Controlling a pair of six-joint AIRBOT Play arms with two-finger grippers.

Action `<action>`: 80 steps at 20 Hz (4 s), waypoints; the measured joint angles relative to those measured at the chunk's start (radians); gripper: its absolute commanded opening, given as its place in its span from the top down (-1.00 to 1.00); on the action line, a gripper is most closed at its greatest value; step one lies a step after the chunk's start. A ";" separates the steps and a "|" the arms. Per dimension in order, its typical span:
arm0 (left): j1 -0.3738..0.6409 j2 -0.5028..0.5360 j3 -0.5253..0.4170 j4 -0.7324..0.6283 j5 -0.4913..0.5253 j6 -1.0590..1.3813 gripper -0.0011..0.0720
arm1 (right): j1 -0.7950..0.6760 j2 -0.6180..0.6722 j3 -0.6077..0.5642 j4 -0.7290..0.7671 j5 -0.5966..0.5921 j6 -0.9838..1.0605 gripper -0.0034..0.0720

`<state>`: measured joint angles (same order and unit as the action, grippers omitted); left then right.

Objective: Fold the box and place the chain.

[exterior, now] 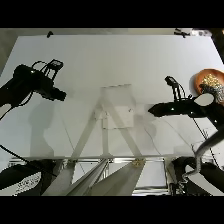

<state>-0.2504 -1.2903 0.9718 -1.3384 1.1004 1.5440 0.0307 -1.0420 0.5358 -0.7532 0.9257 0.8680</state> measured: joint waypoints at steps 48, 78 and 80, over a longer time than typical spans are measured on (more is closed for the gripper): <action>-0.057 -0.225 0.000 -1.057 -0.103 1.121 0.94 | 0.210 0.036 -0.039 0.052 -0.161 0.043 0.87; -0.504 -0.151 0.000 -0.898 -0.295 1.256 0.96 | -0.130 0.597 -0.038 -0.436 0.343 0.179 0.17; -0.506 -0.173 0.000 -0.893 -0.314 1.239 0.96 | -0.133 0.601 -0.038 -0.439 0.342 0.179 0.17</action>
<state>-0.7567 -1.4631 0.9718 -2.2311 0.7860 2.7831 -0.1024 -0.4412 0.4980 -1.1927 1.2678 1.0470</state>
